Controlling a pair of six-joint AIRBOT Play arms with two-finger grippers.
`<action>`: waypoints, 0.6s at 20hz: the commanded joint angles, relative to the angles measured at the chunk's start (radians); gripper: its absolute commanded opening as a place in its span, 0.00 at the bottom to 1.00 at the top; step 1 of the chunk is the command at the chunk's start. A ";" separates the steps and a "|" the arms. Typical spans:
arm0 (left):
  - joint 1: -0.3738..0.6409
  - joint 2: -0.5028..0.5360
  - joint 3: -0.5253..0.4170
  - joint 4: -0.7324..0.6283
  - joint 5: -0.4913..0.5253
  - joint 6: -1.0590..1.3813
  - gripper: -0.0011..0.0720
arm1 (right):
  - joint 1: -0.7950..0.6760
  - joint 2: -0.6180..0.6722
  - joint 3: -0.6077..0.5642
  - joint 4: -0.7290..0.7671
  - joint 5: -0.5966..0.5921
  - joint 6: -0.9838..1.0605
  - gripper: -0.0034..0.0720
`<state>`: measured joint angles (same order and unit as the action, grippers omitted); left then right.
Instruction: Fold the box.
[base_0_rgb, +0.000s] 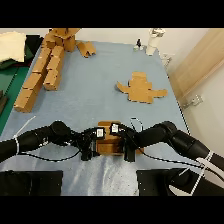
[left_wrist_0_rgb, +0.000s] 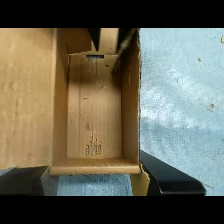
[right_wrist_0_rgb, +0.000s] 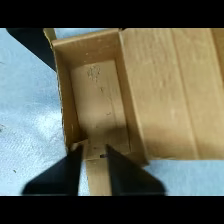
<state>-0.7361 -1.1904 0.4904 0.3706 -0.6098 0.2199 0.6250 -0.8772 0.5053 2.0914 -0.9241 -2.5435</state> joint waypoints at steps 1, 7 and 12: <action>0.000 0.000 0.001 0.000 0.000 0.000 0.73 | 0.001 -0.018 -0.001 0.032 0.000 -0.034 0.61; 0.000 0.000 0.001 0.000 0.000 0.000 0.73 | 0.006 -0.026 -0.001 0.029 -0.013 -0.035 0.25; 0.000 0.000 0.001 0.000 0.000 0.000 0.73 | 0.006 0.001 -0.001 -0.040 -0.046 0.017 0.05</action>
<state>-0.7361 -1.1904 0.4904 0.3695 -0.6117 0.2199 0.6308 -0.8906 0.5049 2.0998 -0.9501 -2.5629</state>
